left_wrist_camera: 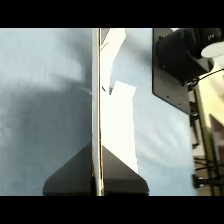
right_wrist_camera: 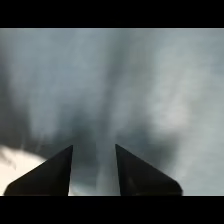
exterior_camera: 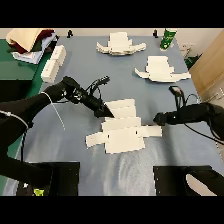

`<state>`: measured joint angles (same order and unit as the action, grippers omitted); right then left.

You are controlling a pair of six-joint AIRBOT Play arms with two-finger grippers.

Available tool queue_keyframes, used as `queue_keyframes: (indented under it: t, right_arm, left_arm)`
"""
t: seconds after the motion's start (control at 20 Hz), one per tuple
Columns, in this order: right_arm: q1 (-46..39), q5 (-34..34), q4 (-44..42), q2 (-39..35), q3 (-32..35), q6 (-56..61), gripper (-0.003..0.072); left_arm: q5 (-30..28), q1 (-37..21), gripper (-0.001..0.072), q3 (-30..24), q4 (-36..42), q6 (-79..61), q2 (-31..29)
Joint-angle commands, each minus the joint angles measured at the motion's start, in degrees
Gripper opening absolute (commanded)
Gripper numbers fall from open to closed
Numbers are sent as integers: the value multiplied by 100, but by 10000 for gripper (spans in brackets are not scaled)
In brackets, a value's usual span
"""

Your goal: Fold the box.

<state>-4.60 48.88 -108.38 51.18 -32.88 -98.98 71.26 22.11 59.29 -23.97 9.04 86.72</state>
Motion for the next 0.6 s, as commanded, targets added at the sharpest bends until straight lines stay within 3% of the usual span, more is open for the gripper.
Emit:
queue_keyframes:
  t: [0.0,0.25,0.35,0.45,0.55]
  right_arm:
    - [-249,-114,916,-9,-728,1589,411]
    - [-326,-33,407,-4,-1322,1908,402]
    - [-323,129,293,70,-1322,1906,260]
    - [-313,254,236,190,-1320,1902,260]
    - [-313,282,101,284,-1270,1899,260]
  left_arm:
    - [-527,280,8,-35,-424,-730,-503]
    - [-1729,721,7,-1034,-516,-1344,-1593]
    - [-2549,1032,7,-1633,-516,-1464,-2131]
    - [-3418,1292,8,-2149,-275,-1506,-2555]
    - [-3606,1434,10,-2481,352,-2011,-2736]
